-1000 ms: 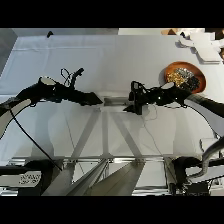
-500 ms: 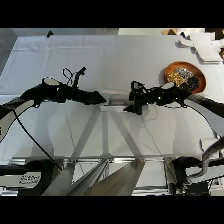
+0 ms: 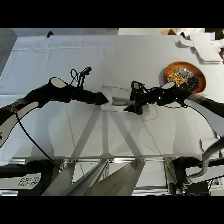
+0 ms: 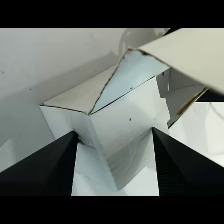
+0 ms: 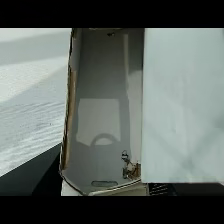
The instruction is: Fold the box and place the chain.
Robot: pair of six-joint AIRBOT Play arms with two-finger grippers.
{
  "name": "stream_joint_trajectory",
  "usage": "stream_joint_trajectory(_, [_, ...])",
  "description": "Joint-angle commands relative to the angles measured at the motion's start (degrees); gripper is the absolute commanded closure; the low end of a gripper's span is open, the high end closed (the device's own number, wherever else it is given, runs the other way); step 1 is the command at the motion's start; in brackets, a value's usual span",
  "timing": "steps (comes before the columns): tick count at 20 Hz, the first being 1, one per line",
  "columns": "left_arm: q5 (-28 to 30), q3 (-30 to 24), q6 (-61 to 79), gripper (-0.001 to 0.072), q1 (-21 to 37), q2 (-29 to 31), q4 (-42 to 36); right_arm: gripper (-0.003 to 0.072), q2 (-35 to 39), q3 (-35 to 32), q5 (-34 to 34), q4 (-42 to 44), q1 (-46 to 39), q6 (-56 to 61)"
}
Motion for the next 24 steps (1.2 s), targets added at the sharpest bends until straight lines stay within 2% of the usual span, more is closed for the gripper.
stream_joint_trajectory(1, [2.82, -0.04, -2.01, 0.0157, -0.31, 1.97, 7.82, 0.0225, 0.02, -0.02, 0.09, 0.09, 0.04, 0.00])
stream_joint_trajectory(4, [4.28, -0.04, -2.97, 0.0157, -0.33, 4.52, 8.41, 0.0225, 0.02, -0.02, 0.07, 0.09, 0.04, 0.00])
stream_joint_trajectory(8, [4.37, -0.04, -8.68, 0.0130, -0.46, 4.94, 13.27, 0.0225, 0.02, -0.02, 0.09, 0.09, 0.04, 0.00])
stream_joint_trajectory(16, [5.88, -0.02, -8.87, 0.0130, -2.27, 4.96, 12.76, 0.0225, 0.02, -0.02, 0.09, 0.09, 0.04, 0.00])
stream_joint_trajectory(17, [5.64, 0.00, -8.87, 0.0127, -2.51, 4.96, 12.70, 0.0225, 0.02, -0.02, 0.09, 0.09, 0.04, 0.00])
stream_joint_trajectory(19, [4.61, 0.00, -9.29, 0.0075, -2.73, 5.20, 12.33, 0.0225, 0.02, -0.02, 0.09, 0.09, 0.04, 0.00])
stream_joint_trajectory(24, [4.35, 0.02, -10.80, 0.0075, -2.67, 7.34, 12.63, 0.0225, 0.04, -0.02, 0.11, 0.09, 0.04, 0.00])
